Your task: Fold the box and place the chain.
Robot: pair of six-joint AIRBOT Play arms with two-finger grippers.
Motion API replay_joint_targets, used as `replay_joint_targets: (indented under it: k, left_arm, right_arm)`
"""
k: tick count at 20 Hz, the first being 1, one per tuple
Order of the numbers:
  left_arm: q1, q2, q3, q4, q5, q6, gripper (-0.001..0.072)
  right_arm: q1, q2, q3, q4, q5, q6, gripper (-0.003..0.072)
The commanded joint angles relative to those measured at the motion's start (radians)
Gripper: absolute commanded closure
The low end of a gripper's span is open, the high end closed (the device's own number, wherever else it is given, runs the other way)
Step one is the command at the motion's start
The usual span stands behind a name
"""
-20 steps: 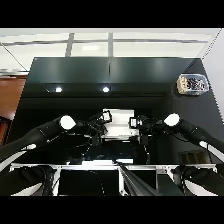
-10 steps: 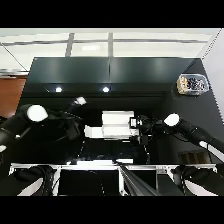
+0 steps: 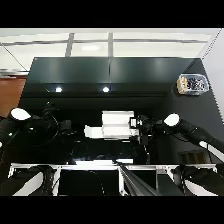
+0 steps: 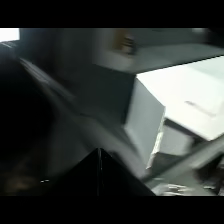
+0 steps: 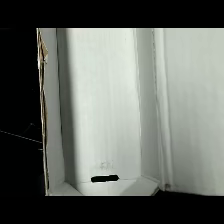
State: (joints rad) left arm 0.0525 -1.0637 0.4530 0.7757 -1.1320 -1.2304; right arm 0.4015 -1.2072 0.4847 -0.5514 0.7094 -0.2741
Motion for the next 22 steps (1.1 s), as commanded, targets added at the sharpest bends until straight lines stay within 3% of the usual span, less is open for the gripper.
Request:
replay_joint_targets:
  k: [1,3,9,13,14,15,17,18,22]
  left_arm:
    - [-0.059,-0.105,-0.035,-0.142,0.109,-0.005,0.0683]
    - [-0.147,-0.142,-0.029,-0.151,0.183,-0.011,0.0683]
    - [-0.264,-0.229,-0.009,-0.168,0.216,0.026,0.0683]
    - [-0.259,-0.229,0.002,-0.358,0.184,0.296,0.0675]
    - [-0.253,-0.229,0.011,-0.39,0.16,0.335,0.0584]
    - [-0.247,-0.229,0.023,-0.391,0.143,0.344,0.0427]
    - [-0.244,-0.229,0.044,-0.391,0.125,0.384,0.0234]
    - [-0.244,-0.229,0.054,-0.392,0.125,0.39,0.0087]
    - [-0.258,-0.229,0.103,-0.391,0.064,0.386,0.0059]
  right_arm:
    - [0.001,0.0,0.0,0.0,0.0,0.0,0.0252]
    - [0.001,0.0,0.0,0.0,0.0,0.0,0.0252]
    - [0.001,0.0,0.0,0.0,0.0,0.0,0.0252]
    - [0.001,0.0,0.0,0.0,0.0,0.0,0.0252]
    - [0.001,0.0,0.0,0.0,0.0,0.0,0.0252]
    - [0.001,0.0,0.0,0.0,0.0,0.0,0.0251]
    - [0.001,0.0,0.0,0.0,0.0,0.0,0.0252]
    - [0.001,0.0,0.0,0.0,0.0,0.0,0.0251]
    - [0.001,0.0,0.0,0.0,0.0,0.0,0.0252]
